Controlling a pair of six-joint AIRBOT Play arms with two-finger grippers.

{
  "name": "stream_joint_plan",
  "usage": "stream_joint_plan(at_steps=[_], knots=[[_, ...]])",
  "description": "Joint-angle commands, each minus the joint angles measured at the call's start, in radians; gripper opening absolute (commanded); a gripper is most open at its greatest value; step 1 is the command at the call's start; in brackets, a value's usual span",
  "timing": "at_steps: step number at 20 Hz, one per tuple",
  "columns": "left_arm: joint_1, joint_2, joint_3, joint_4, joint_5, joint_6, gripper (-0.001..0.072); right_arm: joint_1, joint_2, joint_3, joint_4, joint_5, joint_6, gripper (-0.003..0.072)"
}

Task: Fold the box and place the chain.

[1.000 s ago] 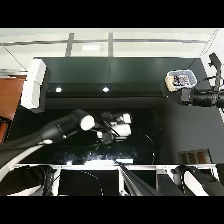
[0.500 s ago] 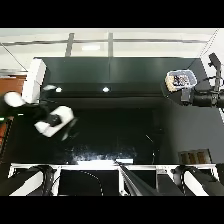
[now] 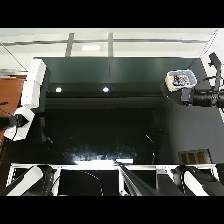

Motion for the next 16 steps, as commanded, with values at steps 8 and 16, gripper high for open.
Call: stream_joint_plan(at_steps=[8, 16], knots=[[-0.128, -0.136, 0.087, -0.019, 0.288, 0.061, 0.0358, 0.019, 0.0, 0.001, 0.002, -0.014, 0.053, 0.0012], [-0.135, -0.111, 0.261, -0.003, 0.068, -0.02, 0.0706, 0.02, 0.0, 0.01, 0.068, -0.055, 0.074, 0.0012]])
